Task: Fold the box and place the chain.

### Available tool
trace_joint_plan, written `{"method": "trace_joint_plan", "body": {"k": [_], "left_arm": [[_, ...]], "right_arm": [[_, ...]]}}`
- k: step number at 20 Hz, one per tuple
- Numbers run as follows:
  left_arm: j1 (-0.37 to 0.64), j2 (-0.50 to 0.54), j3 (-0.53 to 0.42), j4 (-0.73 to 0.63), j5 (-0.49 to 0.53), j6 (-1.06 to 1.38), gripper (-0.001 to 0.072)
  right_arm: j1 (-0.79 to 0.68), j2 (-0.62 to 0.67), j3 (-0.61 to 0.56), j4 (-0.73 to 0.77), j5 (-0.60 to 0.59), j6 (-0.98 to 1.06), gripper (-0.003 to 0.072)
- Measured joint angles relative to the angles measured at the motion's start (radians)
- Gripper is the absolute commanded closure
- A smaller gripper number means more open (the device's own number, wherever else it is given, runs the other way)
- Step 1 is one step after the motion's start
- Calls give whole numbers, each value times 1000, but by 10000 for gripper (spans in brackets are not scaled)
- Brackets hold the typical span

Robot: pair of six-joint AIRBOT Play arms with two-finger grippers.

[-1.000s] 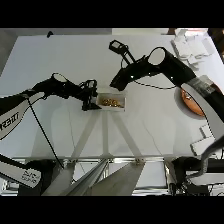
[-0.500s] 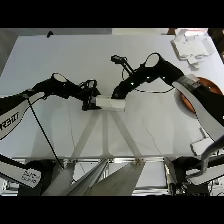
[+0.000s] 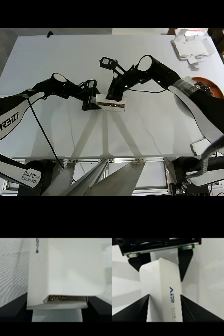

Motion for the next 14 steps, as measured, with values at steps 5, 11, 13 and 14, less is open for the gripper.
{"method": "trace_joint_plan", "body": {"k": [5, 11, 13, 14], "left_arm": [[0, 0, 0, -1, 1, -2, 392], [0, 0, 0, 0, 1, -1, 392], [0, 0, 0, 0, 1, -1, 392], [0, 0, 0, 0, 2, 0, 392]], "right_arm": [[42, 11, -1, -118, -40, -6, 354], [78, 26, -22, -181, -82, -7, 354], [85, 30, -41, -189, -103, -7, 354], [89, 31, -52, -196, -119, -8, 354]]}}
